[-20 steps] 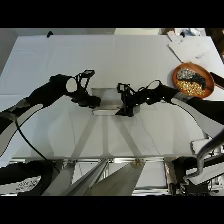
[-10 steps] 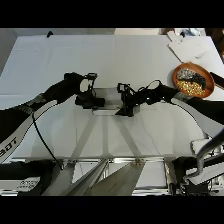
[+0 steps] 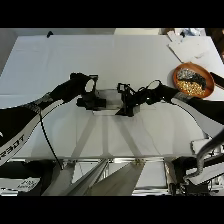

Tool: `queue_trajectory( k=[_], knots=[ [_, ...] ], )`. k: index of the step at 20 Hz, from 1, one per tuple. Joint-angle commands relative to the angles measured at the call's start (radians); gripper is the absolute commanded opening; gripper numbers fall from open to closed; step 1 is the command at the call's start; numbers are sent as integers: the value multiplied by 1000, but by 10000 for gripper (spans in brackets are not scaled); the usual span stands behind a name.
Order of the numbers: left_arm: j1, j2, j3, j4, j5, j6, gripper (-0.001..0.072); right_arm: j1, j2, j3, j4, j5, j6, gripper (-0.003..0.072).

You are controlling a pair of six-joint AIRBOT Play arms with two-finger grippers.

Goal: Fold the box and place the chain.

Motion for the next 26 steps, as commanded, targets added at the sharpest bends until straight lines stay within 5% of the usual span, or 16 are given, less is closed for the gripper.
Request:
queue_trajectory(
  k=[1, 4, 9, 15, 18, 23, 26],
  knots=[
    [0, 3, 1, -8, 4, -3, 36, 0, 0, 0, 0, 0, 0, 525],
    [6, 29, 1, -8, 2, 1, 355, 0, 0, 0, 0, 0, 0, 525],
    [81, 108, 1, -64, -31, 91, 355, 0, 0, 0, 0, 0, 0, 525],
    [254, 200, 0, -254, -189, 397, 356, 0, 0, 0, 0, 0, 0, 525],
    [332, 251, -23, -380, -201, 694, 348, 0, 0, 0, 0, 0, 0, 525],
    [362, 319, -203, -502, -91, 1398, 354, 0, 0, 0, 0, 0, 0, 525],
    [375, 300, -307, -541, 19, 1766, 641, 0, 0, 0, 0, 1, 0, 525]
  ],
)
